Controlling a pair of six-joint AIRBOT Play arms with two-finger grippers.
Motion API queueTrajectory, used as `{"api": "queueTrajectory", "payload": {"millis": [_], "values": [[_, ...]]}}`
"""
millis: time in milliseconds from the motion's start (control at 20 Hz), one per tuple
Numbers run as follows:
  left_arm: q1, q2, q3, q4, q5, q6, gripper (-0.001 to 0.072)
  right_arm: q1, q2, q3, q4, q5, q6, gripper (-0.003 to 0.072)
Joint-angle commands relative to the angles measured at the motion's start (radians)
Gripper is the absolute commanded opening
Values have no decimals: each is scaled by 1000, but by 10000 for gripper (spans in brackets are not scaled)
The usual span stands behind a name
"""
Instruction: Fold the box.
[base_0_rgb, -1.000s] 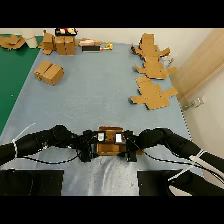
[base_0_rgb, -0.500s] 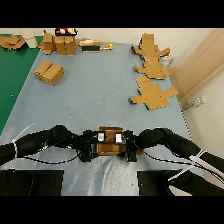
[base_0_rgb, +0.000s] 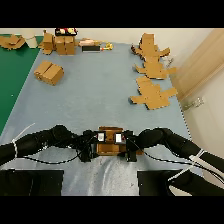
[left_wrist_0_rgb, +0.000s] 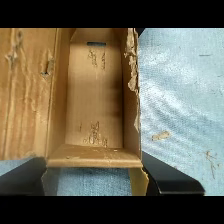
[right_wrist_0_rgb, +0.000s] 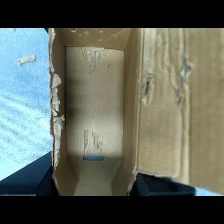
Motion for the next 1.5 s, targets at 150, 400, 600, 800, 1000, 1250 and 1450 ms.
{"api": "queueTrajectory", "payload": {"millis": [150, 400, 600, 800, 1000, 1250, 1450], "values": [[0, 0, 0, 0, 0, 0, 362, 0, 1, 2, 23, -6, 3, 548], [0, 0, 0, 0, 0, 0, 362, -5, 1, 2, 25, -54, 6, 717], [0, 0, 0, 0, 0, 0, 362, -8, 17, 16, 8, -91, 47, 718], [0, 0, 0, 0, 0, 0, 362, -8, 75, 23, -66, -109, 87, 717], [0, 0, 0, 0, 0, 0, 362, -8, 148, 25, -167, -105, 129, 717], [0, 0, 0, 0, 0, 0, 362, -8, 229, 63, -211, -106, 176, 717], [0, 0, 0, 0, 0, 0, 362, -8, 328, 93, -148, -297, 430, 715]]}}
